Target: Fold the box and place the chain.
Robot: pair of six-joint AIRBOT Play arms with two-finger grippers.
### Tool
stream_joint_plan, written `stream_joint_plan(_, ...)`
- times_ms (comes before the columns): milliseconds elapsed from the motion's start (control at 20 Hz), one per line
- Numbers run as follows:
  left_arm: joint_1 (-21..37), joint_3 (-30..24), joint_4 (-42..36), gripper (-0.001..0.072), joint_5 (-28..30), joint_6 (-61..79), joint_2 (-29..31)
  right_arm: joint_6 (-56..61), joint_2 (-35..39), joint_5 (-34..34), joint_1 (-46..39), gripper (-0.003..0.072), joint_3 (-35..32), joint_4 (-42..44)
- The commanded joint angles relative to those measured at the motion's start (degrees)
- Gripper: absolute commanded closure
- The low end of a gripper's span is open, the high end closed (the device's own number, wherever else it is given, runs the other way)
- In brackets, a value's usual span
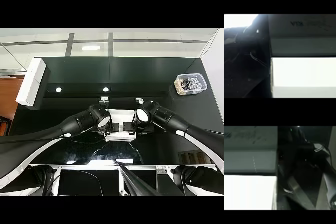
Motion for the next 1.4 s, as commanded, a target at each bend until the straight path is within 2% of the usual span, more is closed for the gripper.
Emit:
stream_joint_plan(0, 0.0, 0.0, -0.1, 0.0684, 0.2, 0.0, 0.0, -0.5, 0.4, 1.1, 0.0, 0.0358, 0.5, -0.5)
stream_joint_plan(200, 0.0, 0.0, -0.1, 0.0684, 0.3, 0.0, 0.0, -3.7, 6.6, 2.0, -0.1, 0.0358, 0.5, -0.6)
stream_joint_plan(400, 0.0, 0.0, -0.1, 0.0684, 0.3, 0.0, 0.0, -7.0, 19.1, 4.4, -1.2, 0.0358, 0.5, -3.3)
stream_joint_plan(500, 0.0, 0.0, -0.1, 0.0684, 0.3, 0.0, 0.0, -8.5, 26.2, 5.3, -4.6, 0.0358, 0.5, -5.4)
stream_joint_plan(650, 0.0, 0.0, -0.1, 0.0684, 0.3, 0.0, 0.0, -8.6, 33.4, 6.7, -12.5, 0.0358, 0.5, -19.1)
stream_joint_plan(750, 0.0, 0.0, -0.1, 0.0684, 0.3, 0.0, 0.0, -8.6, 33.8, 7.1, -19.5, 0.0358, 0.2, -32.0)
stream_joint_plan(850, 0.0, 0.0, 0.0, 0.0684, 0.3, 0.0, 0.0, -8.9, 33.0, 2.4, -27.6, 0.0358, -1.6, -41.6)
stream_joint_plan(900, 0.0, 0.0, 0.0, 0.0684, 0.3, 0.0, 0.0, -8.8, 32.3, -2.1, -32.6, 0.0358, -2.7, -42.6)
stream_joint_plan(1000, 0.0, 0.0, -0.1, 0.0684, 0.3, 0.0, 0.0, -7.1, 29.3, -10.3, -42.4, 0.0359, -3.4, -39.3)
stream_joint_plan(1100, 0.0, 0.0, 0.0, 0.0684, 0.3, 0.0, 0.0, -5.6, 24.9, -16.8, -50.4, 0.0358, -2.7, -31.1)
stream_joint_plan(1200, 0.0, 0.0, 0.0, 0.0684, 0.3, 0.0, 0.0, -5.9, 18.6, -19.9, -55.8, 0.0358, 0.7, -20.2)
stream_joint_plan(1350, 0.0, 0.0, 0.0, 0.0684, 0.3, 0.0, 0.0, -10.9, 6.6, -19.1, -59.3, 0.0358, 11.1, -7.8)
